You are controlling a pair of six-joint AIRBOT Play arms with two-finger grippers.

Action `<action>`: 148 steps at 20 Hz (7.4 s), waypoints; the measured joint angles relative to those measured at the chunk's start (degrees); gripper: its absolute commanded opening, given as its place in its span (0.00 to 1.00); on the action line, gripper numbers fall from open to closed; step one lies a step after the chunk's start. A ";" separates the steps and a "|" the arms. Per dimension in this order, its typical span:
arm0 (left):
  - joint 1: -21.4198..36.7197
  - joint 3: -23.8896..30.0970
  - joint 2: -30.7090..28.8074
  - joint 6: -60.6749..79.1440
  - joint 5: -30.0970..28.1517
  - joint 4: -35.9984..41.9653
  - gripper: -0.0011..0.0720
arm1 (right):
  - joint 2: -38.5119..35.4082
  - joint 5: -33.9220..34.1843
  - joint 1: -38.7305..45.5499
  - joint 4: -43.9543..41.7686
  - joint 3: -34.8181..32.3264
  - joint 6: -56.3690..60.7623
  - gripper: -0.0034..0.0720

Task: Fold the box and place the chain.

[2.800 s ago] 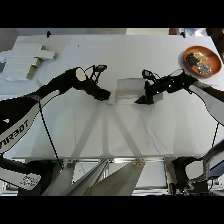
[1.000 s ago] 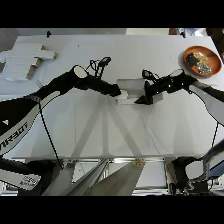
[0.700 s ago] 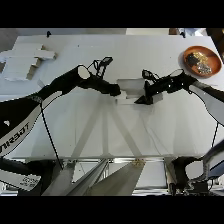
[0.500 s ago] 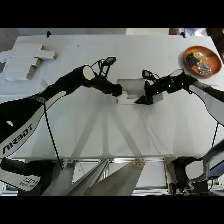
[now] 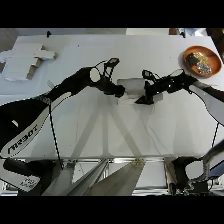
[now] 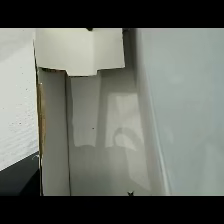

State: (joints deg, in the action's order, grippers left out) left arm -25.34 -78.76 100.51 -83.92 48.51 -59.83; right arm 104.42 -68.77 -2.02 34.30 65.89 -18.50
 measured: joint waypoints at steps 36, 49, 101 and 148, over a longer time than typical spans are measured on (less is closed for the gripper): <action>-7.30 -20.57 4.09 -42.82 22.43 -25.44 0.75 | 0.00 -0.02 -0.04 -0.02 0.00 0.07 0.84; -8.68 -20.76 9.73 -46.18 24.04 -26.10 0.39 | 0.00 0.00 -0.04 -0.04 0.00 0.04 0.84; 13.92 10.40 -15.19 75.47 11.26 11.82 0.98 | 0.00 -0.02 -0.04 -0.02 0.00 0.07 0.84; 14.08 8.50 4.63 103.16 10.16 35.63 0.91 | 0.02 -0.02 -0.02 -0.04 0.00 0.04 0.84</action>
State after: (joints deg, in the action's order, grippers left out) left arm -11.27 -70.26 105.14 19.25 58.67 -24.21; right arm 104.44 -68.79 -2.04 34.26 65.89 -18.46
